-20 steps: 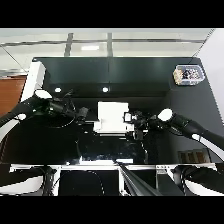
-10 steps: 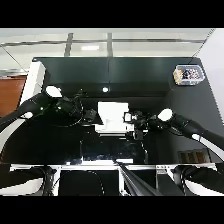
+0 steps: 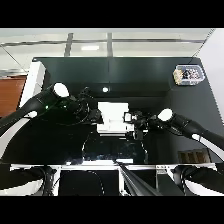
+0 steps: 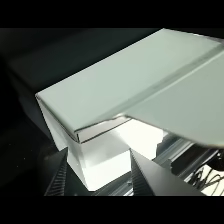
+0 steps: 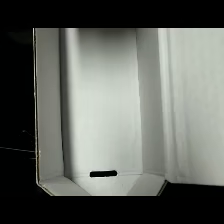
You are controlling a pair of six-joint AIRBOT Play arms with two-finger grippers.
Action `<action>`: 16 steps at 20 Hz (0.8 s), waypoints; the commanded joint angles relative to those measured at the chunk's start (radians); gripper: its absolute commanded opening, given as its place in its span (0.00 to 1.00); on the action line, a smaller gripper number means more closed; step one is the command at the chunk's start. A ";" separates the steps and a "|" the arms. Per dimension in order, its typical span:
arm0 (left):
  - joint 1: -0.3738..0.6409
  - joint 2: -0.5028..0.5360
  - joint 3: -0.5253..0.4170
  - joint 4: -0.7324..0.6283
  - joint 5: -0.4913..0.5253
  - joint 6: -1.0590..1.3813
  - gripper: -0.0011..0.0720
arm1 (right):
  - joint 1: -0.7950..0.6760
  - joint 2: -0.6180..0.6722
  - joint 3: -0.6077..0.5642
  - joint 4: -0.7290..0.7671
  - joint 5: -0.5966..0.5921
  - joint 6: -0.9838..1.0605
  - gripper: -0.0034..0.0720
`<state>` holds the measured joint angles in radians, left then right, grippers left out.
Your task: Fold the box and place the chain.
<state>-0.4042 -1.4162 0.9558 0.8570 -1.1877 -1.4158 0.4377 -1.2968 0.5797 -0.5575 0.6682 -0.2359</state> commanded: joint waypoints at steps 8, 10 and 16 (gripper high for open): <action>-0.170 0.000 0.008 0.302 0.160 -0.334 0.62 | 0.001 0.000 0.001 0.000 0.000 0.000 0.34; -0.207 0.000 0.011 0.362 0.167 -0.375 0.62 | 0.001 0.000 0.001 0.000 0.000 0.000 0.34; -0.325 -0.008 0.058 0.629 0.154 -0.614 0.62 | 0.001 0.000 0.001 0.000 0.000 0.000 0.34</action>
